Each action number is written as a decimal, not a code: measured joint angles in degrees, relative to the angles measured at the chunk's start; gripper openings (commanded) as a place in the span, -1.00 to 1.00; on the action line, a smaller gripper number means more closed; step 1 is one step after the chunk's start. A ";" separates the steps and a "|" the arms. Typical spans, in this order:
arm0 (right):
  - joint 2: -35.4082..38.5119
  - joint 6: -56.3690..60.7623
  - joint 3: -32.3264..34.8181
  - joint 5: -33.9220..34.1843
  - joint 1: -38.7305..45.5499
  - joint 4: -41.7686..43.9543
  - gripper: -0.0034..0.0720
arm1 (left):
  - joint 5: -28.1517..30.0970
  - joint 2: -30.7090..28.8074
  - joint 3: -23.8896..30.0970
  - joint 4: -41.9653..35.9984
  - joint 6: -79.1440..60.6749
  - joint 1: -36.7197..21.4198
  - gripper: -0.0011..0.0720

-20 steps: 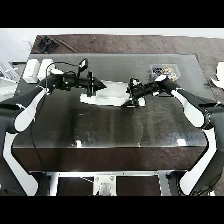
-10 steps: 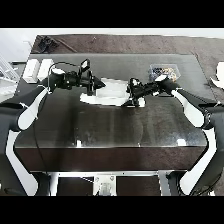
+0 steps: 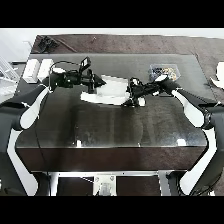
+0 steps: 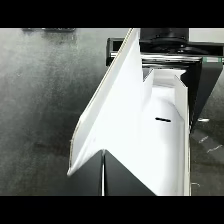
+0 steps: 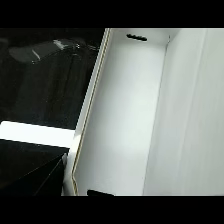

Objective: Fold the box and place the chain.

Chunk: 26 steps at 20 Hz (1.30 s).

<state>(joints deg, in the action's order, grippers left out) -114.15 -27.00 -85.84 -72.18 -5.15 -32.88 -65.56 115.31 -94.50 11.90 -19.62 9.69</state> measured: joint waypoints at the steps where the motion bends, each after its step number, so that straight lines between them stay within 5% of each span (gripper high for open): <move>1: 0.00 0.00 0.00 0.00 0.00 0.00 0.58 | 0.00 0.13 -0.15 -0.09 0.81 0.00 -0.92; 26: 0.00 -0.04 0.00 -0.46 0.00 -0.20 0.58 | 3.41 3.85 -1.53 -3.19 20.57 0.00 -0.92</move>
<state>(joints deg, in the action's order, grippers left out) -114.15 -27.05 -85.84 -72.64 -5.15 -33.08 -62.15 119.15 -96.03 8.71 0.95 9.69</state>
